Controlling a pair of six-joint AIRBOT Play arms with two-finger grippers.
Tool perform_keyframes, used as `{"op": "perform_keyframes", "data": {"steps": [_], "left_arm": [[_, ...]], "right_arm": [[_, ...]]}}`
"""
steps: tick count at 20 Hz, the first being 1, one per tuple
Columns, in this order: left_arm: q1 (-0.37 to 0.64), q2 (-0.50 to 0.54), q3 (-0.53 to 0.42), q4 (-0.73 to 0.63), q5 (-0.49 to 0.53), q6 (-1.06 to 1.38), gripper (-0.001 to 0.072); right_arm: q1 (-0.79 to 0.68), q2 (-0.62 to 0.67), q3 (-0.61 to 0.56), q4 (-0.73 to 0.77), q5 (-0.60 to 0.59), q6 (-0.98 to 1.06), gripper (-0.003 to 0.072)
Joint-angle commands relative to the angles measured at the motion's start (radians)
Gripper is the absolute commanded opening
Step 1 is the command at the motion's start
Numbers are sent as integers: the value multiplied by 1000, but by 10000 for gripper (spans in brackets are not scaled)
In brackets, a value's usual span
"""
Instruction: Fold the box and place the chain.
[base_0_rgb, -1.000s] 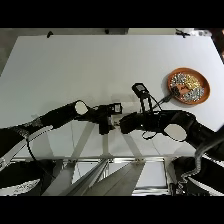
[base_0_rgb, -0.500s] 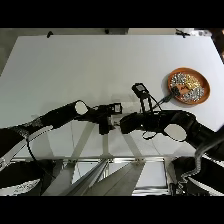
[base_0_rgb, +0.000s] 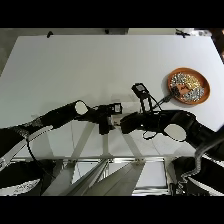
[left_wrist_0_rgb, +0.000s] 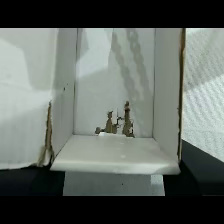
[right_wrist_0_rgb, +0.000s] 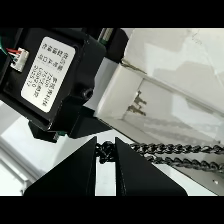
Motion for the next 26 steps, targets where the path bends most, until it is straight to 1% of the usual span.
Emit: {"op": "perform_keyframes", "data": {"steps": [1,7,21,23,26], "left_arm": [[-1,-1,0,0,0,0,135],[-1,-1,0,0,0,0,135],[-1,-1,0,0,0,0,135],[-1,-1,0,0,0,0,135],[-1,-1,0,0,0,0,135]], "right_arm": [[-18,0,1,-23,12,3,6],[-121,0,1,-28,62,0,6],[-123,4,4,-23,45,-2,6],[-123,4,42,-42,107,-8,6],[-123,4,140,-114,230,-5,6]]}}
